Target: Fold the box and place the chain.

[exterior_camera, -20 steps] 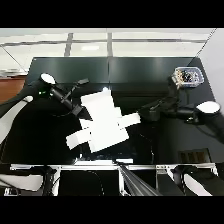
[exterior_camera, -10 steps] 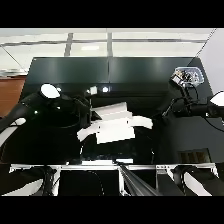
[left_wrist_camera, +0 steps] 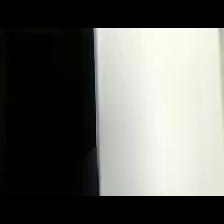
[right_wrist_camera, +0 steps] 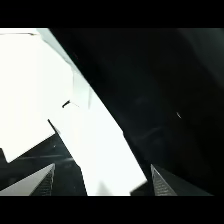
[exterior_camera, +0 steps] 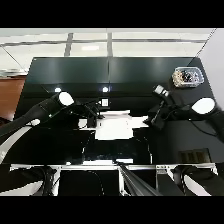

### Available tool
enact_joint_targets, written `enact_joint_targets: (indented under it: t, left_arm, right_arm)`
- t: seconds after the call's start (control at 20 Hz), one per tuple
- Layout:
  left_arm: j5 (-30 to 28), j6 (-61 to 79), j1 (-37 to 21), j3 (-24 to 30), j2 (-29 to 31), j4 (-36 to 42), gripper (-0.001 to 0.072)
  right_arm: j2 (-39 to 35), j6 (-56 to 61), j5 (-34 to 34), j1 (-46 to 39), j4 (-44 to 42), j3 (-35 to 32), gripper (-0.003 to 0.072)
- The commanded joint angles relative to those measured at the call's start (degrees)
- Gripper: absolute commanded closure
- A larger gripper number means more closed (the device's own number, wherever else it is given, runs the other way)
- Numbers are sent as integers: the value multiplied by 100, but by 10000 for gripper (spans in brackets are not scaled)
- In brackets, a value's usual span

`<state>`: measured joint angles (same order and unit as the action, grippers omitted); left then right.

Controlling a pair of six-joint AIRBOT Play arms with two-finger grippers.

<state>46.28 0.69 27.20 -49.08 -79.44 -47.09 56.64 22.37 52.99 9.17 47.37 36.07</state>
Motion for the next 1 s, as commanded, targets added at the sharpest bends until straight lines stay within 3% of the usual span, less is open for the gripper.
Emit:
enact_joint_targets:
  t: [0.0, 0.45, 0.65, 0.95]
  left_arm:
    - [-111, 39, 33, 4, -59, -90, 683]
    - [-85, 42, 35, 4, -107, -197, 683]
    - [-61, 39, 37, 4, -105, -192, 683]
    - [197, 42, 37, 4, -107, -192, 683]
  right_arm:
    - [17, -868, -914, 728, 111, -404, -21]
    - [614, -2391, -789, 1648, -50, -581, -20]
    - [883, -2594, -1080, 2048, -691, -579, -20]
    - [887, -2813, -1172, 1840, -1032, -323, -20]
